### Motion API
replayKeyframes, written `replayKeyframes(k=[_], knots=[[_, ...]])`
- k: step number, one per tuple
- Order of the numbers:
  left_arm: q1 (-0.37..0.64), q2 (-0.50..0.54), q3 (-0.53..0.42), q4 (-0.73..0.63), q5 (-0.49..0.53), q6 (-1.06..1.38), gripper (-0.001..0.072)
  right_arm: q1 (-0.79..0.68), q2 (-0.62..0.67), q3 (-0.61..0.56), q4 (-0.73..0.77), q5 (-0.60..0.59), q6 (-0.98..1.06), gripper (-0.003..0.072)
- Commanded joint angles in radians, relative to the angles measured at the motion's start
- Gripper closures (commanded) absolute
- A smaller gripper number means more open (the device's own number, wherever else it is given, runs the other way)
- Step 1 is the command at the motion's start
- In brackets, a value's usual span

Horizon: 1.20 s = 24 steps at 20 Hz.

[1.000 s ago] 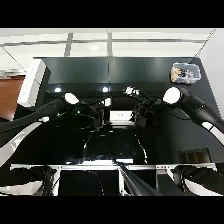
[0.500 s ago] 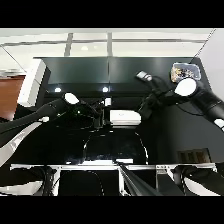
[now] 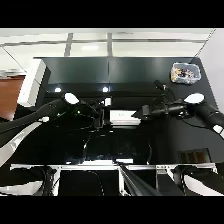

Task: Fold the box and place the chain.

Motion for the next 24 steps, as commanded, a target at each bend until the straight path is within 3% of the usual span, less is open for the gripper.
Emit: replayKeyframes(k=[1, 7, 17, 19, 23, 24], knots=[[0.0, 0.0, 0.001, 0.0, 0.0, 0.0, 0.0226, 0.045, -0.052, -0.028, 0.076, -0.105, -0.002, 0.0669], [0.0, 0.0, 0.001, 0.0, 0.0, 0.0, 0.0226, 0.053, -0.117, -0.028, 0.027, -0.149, 0.018, 0.0669], [0.001, 0.0, 0.001, 0.0, 0.0, 0.0, 0.0226, 0.053, -0.12, -0.027, -0.024, -0.188, 0.037, 0.0668], [0.001, 0.0, 0.001, 0.0, 0.0, 0.0, 0.0226, 0.05, -0.117, -0.003, -0.032, -0.13, -0.035, 0.0668], [0.001, 0.002, 0.001, 0.0, 0.001, -0.008, 0.0221, -0.031, -0.055, 0.134, -0.076, 0.117, -0.045, 0.0668], [0.0, 0.005, 0.002, 0.0, 0.006, -0.039, 0.015, -0.064, -0.018, 0.164, -0.108, 0.166, -0.043, 0.0668]])
